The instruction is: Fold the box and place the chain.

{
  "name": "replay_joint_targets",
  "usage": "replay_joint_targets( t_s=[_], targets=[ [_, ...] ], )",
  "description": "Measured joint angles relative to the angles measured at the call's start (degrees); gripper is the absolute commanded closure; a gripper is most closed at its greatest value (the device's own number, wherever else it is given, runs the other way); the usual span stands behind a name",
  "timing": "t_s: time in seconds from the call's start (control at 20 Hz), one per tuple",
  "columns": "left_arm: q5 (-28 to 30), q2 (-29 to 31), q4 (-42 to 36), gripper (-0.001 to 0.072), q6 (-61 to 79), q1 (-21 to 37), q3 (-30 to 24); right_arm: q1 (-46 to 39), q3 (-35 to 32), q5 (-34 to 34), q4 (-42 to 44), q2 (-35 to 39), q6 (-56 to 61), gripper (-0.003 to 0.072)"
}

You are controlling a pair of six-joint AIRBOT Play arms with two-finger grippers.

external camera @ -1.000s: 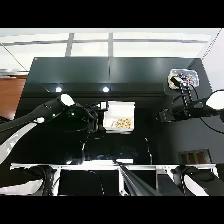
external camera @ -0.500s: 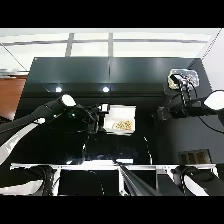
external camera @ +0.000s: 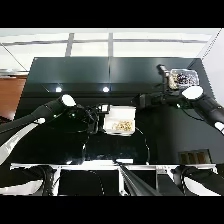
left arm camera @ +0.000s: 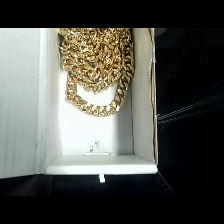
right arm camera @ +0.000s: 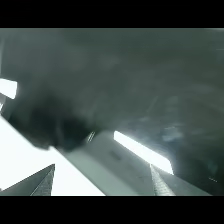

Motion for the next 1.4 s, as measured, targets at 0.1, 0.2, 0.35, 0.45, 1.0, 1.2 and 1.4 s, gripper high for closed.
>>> replay_joint_targets(
  t_s=[0.1,0.2,0.35,0.45,1.0,1.2,1.4],
  targets=[
    [0.00,0.00,0.07,0.0307,0.00,0.00,0.00,0.39,0.24,4.17,0.42,-0.96,-7.56,-0.0034],
    [0.00,0.00,0.07,0.0307,-0.02,0.00,0.00,0.68,0.35,7.45,-0.15,-1.38,-13.64,-0.0034],
    [-0.04,0.00,0.07,0.0307,-0.02,0.00,0.00,1.86,0.39,11.21,-0.66,-1.66,-20.04,-0.0034],
    [-0.09,0.00,0.07,0.0307,-0.02,0.00,0.00,3.67,0.39,11.93,-2.58,-1.79,-22.99,-0.0034],
    [-0.42,0.00,0.04,0.0307,-0.11,0.00,0.00,9.92,0.39,11.39,-9.73,-0.17,-30.45,-0.0034],
    [-0.44,0.00,0.02,0.0307,-0.11,0.00,0.00,11.58,0.15,9.60,-12.90,0.26,-28.96,0.0052],
    [-0.46,0.00,0.02,0.0307,-0.17,0.00,0.00,12.24,0.09,8.72,-14.51,0.39,-28.00,0.0203]
  ],
)
